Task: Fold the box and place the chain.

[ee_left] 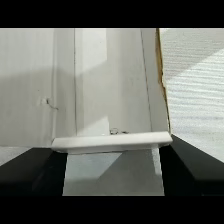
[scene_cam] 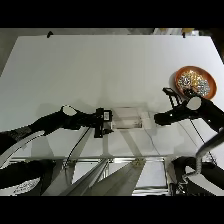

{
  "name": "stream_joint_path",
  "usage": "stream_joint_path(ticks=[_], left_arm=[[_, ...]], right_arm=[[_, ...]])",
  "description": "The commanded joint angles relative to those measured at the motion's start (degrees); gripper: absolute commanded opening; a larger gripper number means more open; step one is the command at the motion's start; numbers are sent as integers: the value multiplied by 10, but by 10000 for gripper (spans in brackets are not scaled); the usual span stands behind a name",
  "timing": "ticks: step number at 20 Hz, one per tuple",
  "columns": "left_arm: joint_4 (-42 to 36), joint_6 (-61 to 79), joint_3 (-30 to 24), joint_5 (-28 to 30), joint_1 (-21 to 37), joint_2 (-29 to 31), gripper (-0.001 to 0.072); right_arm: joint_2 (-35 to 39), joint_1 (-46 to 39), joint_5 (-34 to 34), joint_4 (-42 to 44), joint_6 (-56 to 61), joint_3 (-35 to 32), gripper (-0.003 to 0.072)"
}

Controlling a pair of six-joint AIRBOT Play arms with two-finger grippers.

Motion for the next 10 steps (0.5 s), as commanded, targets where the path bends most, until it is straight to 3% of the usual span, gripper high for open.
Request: stream_joint_path(ticks=[1,10], left_arm=[[0,0,0,0,0,0,142],[0,0,0,0,0,0,142]], right_arm=[[-4,0,6,61,-32,-7,19],[-2,0,25,109,-70,-8,20]])
